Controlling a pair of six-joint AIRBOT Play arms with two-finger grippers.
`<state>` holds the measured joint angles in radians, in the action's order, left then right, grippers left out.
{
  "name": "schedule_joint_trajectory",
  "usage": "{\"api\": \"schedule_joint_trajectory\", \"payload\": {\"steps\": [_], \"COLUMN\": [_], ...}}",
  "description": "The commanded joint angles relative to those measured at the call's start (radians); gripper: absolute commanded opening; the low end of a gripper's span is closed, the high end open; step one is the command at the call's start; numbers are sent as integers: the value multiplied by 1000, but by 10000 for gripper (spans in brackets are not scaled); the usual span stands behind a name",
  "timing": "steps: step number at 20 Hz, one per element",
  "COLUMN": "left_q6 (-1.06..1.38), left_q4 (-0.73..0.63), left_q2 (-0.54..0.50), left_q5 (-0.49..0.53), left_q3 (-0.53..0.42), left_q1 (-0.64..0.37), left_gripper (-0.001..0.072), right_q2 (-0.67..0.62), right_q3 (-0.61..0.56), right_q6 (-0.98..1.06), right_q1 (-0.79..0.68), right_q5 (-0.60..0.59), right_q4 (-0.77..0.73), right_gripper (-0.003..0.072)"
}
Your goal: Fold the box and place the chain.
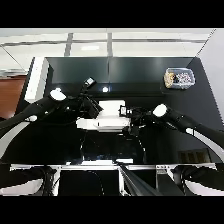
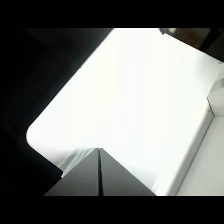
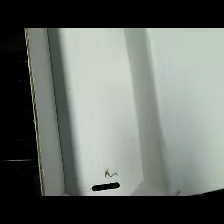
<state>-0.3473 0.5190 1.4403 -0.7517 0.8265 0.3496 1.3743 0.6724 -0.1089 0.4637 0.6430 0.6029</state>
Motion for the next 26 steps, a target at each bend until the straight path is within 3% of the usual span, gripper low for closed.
{"api": "schedule_joint_trajectory", "payload": {"steps": [1, 6, 11, 13, 16, 20, 21, 22, 23, 26], "left_q6": [-1, -2, -70, -69, -40, 251, 318, 391, 437, 550], "left_q4": [1, 88, 310, 334, 252, 225, 224, 224, 225, 262], "left_q2": [43, -12, -264, -349, -452, -516, -513, -507, -500, -458], "left_q5": [-35, -127, -169, -239, -355, -461, -435, -370, -285, -98], "left_q3": [6, 76, 77, 48, -28, -166, -200, -233, -262, -280], "left_q1": [0, -31, -146, -227, -329, -329, -307, -278, -243, -143], "left_gripper": [23, 21, 21, 22, 22, 33, 217, 577, 720, 720], "right_q2": [0, 0, 0, 0, 0, 0, 0, 0, 0, 0], "right_q3": [0, 0, 0, 0, 0, 0, 0, 0, 0, 0], "right_q6": [0, 0, 0, 0, 0, 0, 0, 0, 0, 0], "right_q1": [-1, -1, -1, -1, -1, -1, -1, -1, -1, -1], "right_q5": [0, 0, 0, 0, 0, 0, 0, 0, 0, 0], "right_q4": [0, 0, 0, 0, 0, 0, 0, 0, 0, 0], "right_gripper": [194, 194, 195, 195, 195, 194, 195, 195, 195, 194]}}
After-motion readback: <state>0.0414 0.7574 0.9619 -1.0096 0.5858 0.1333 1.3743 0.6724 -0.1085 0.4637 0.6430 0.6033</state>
